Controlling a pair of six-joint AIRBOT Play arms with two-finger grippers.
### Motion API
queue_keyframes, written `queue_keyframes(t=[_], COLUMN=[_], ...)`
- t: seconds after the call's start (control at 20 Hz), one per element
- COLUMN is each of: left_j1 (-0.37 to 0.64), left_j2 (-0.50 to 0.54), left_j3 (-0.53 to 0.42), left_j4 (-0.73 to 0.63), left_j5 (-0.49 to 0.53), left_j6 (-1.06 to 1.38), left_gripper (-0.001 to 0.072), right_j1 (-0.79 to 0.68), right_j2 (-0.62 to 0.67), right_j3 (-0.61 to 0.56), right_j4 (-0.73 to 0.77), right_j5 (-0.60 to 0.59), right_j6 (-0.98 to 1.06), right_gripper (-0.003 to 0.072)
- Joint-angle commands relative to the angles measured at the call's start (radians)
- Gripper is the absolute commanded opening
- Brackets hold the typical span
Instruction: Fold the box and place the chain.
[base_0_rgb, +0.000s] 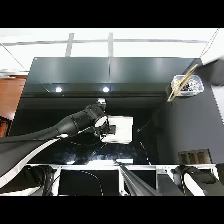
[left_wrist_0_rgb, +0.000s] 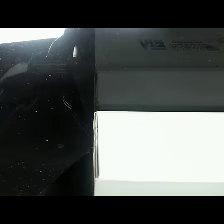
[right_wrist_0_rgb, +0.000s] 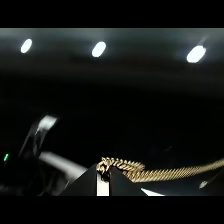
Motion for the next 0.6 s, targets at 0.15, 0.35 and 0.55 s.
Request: queue_keyframes(t=[0.15,0.35,0.55], left_j1=[0.000,0.000,0.000], left_j2=[0.000,0.000,0.000], left_j3=[0.000,0.000,0.000], left_j4=[0.000,0.000,0.000], left_j5=[0.000,0.000,0.000], left_j6=[0.000,0.000,0.000], left_gripper=[0.0033,0.0033,0.0033], right_j1=[0.244,0.411,0.467], right_j2=[-0.012,-0.086,-0.152], right_j3=[-0.462,-0.515,-0.515], right_j4=[0.214,0.250,0.251], right_j5=[-0.163,-0.294,-0.335], right_j6=[-0.019,-0.019,-0.019], right_gripper=[0.0023,0.0024,0.0024])
